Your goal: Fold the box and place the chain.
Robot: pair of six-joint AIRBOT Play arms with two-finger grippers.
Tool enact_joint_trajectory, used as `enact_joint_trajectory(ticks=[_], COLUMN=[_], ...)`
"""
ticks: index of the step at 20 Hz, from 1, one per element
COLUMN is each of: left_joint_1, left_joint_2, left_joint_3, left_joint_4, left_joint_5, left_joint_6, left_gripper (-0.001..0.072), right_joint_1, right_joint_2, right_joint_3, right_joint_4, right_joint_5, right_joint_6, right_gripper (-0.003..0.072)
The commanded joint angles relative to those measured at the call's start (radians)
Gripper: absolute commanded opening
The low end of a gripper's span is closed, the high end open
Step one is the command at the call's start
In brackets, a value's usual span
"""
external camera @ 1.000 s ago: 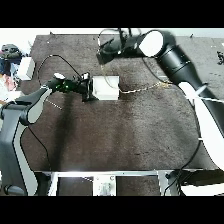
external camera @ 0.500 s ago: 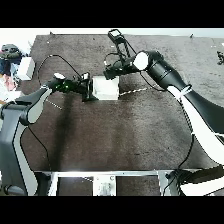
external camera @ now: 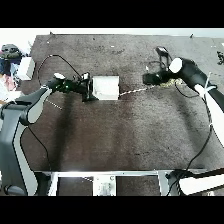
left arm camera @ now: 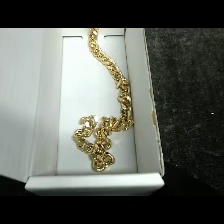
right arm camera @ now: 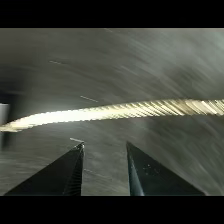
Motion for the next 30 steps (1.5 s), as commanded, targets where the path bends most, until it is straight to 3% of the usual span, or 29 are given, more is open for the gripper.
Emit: enact_joint_trajectory(ticks=[1, 2, 3, 8, 11, 12, 14, 16, 17, 23, 27, 30], left_joint_1=[0.0, 0.0, 0.0, 0.0, 0.0, 0.0, 0.0, 0.0, 0.0, 0.0, 0.0, 0.0], left_joint_2=[0.0, 0.0, 0.0, 0.0, 0.0, 0.0, 0.0, 0.0, 0.0, 0.0, 0.0, 0.0], left_joint_3=[0.0, 0.0, 0.0, 0.0, 0.0, 0.0, 0.0, 0.0, 0.0, 0.0, 0.0, 0.0], left_joint_4=[0.0, 0.0, 0.0, 0.0, 0.0, 0.0, 0.0, 0.0, 0.0, 0.0, 0.0, 0.0], left_joint_5=[0.0, 0.0, 0.0, 0.0, 0.0, 0.0, 0.0, 0.0, 0.0, 0.0, 0.0, 0.0], left_joint_6=[0.0, 0.0, 0.0, 0.0, 0.0, 0.0, 0.0, 0.0, 0.0, 0.0, 0.0, 0.0], left_gripper=[0.0288, 0.0288, 0.0287, 0.0287, 0.0287, 0.0288, 0.0288, 0.0288, 0.0287, 0.0288, 0.0287, 0.0288], right_joint_1=[-0.139, -0.158, -0.168, -0.169, -0.168, -0.165, -0.151, -0.135, -0.126, 0.006, 0.142, 0.216], right_joint_2=[0.006, 0.006, 0.004, -0.056, -0.123, -0.143, -0.177, -0.176, -0.169, 0.011, 0.204, 0.274], right_joint_3=[-0.166, -0.192, -0.207, -0.198, -0.173, -0.16, -0.126, -0.119, -0.119, -0.119, -0.118, -0.089], right_joint_4=[0.109, 0.158, 0.195, 0.339, 0.428, 0.442, 0.445, 0.445, 0.441, 0.438, 0.438, 0.438], right_joint_5=[-0.144, -0.206, -0.267, -0.405, -0.423, -0.423, -0.425, -0.43, -0.428, -0.328, -0.339, -0.338], right_joint_6=[0.071, 0.071, 0.07, 0.027, -0.018, -0.039, -0.043, -0.043, -0.048, -0.14, -0.149, -0.152], right_gripper=[0.0307, 0.0309, 0.0432, 0.0407, 0.0399, 0.0369, 0.0185, 0.0141, 0.0012, 0.0011, 0.0011, 0.0011])
